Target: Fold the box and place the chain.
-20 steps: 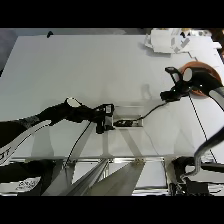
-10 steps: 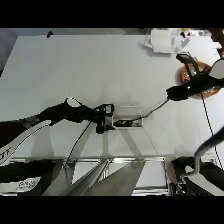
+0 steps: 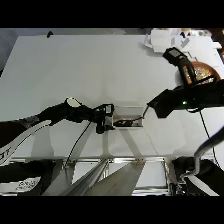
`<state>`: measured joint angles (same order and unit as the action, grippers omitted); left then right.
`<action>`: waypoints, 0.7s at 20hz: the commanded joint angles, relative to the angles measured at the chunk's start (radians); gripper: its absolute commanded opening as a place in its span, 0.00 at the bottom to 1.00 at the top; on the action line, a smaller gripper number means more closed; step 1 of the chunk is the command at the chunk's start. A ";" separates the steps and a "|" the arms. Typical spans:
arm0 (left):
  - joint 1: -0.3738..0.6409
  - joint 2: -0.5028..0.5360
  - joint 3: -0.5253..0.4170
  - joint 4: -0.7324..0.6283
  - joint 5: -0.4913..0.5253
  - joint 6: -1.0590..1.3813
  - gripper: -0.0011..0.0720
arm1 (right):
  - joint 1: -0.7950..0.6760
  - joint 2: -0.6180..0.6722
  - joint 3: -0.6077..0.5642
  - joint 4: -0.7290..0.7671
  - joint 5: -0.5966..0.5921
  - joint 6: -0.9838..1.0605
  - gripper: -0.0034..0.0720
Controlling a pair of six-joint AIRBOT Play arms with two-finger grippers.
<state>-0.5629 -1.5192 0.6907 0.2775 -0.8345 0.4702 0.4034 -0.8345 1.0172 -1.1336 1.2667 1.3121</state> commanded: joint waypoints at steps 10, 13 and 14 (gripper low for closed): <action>0.000 0.001 0.000 0.000 0.000 0.000 0.11 | 0.208 -0.149 -0.171 0.014 -0.303 0.026 0.07; 0.000 0.001 0.000 0.000 0.000 0.000 0.11 | 0.208 -0.227 -0.209 0.011 -0.328 0.026 0.15; 0.000 0.001 0.000 0.000 0.000 0.000 0.11 | 0.208 -0.249 -0.209 0.010 -0.326 0.026 0.26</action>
